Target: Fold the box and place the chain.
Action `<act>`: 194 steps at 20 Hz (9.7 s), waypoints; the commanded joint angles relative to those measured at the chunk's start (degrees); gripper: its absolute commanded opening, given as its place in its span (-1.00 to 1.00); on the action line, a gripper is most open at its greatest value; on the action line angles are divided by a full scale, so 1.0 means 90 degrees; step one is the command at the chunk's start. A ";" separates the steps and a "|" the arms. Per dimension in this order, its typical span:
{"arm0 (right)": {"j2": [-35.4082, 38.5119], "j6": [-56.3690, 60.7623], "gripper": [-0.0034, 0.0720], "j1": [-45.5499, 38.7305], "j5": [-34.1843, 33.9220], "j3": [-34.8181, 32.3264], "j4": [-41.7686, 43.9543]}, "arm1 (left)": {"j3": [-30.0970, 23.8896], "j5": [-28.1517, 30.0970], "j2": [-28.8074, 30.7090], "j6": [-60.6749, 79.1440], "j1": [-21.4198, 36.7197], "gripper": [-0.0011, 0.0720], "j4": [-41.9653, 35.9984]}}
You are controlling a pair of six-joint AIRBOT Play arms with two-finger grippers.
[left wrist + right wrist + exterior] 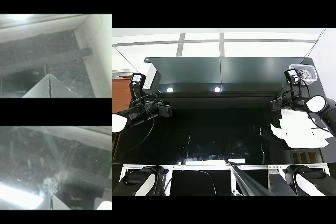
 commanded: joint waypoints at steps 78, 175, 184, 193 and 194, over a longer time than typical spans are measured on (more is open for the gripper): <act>-0.3228 -0.2382 -0.87 -0.6744 0.5894 0.2654 0.1032 | -0.0005 -0.0515 -0.0678 -0.0022 -0.0068 0.97 -0.0216; 0.0777 -0.5287 0.83 0.1382 0.1265 -0.1258 0.1671 | 0.2540 -0.1355 -0.4896 0.6424 -0.3053 -0.90 -0.1741; 0.0313 -0.6598 0.83 0.2273 0.0942 -0.1389 0.1326 | 0.2540 -0.1355 -0.4952 0.6428 -0.3058 -0.90 -0.1741; 0.0036 -0.6596 0.83 0.2769 0.0134 -0.1389 0.2045 | 0.2540 -0.1350 -0.4952 0.6428 -0.3058 -0.90 -0.1741; 0.0039 -0.6596 0.83 0.2769 0.0024 -0.1387 0.2059 | 0.2540 -0.1350 -0.4952 0.6426 -0.3058 -0.90 -0.1741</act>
